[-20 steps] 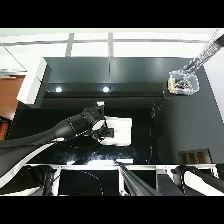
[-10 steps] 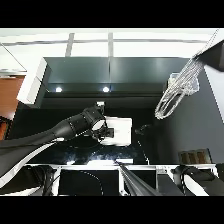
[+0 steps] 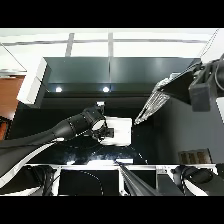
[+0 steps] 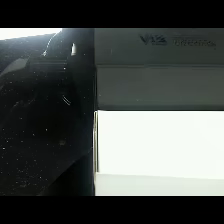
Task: Fold the box and place the chain.
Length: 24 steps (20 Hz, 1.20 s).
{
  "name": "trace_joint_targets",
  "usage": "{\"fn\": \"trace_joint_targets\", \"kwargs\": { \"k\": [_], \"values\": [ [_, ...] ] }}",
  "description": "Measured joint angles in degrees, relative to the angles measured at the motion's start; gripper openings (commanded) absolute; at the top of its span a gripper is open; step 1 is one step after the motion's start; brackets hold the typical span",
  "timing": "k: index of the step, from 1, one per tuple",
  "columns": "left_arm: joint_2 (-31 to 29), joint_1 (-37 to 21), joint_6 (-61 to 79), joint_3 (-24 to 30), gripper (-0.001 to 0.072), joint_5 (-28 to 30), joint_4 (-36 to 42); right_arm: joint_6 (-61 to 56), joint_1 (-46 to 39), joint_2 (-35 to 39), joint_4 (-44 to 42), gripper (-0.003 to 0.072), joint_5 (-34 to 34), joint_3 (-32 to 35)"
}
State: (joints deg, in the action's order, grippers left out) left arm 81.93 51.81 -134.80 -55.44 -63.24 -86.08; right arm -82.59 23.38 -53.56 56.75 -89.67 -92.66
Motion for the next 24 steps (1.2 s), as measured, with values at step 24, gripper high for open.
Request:
{"fn": "trace_joint_targets", "kwargs": {
  "k": [24],
  "values": [
    [0.0, 0.02, -0.02, 0.0, 0.0027, 0.15, 0.0, 0.52, 9.68, -3.65, -4.59, 0.0013, 17.81, 33.24]
  ]
}}
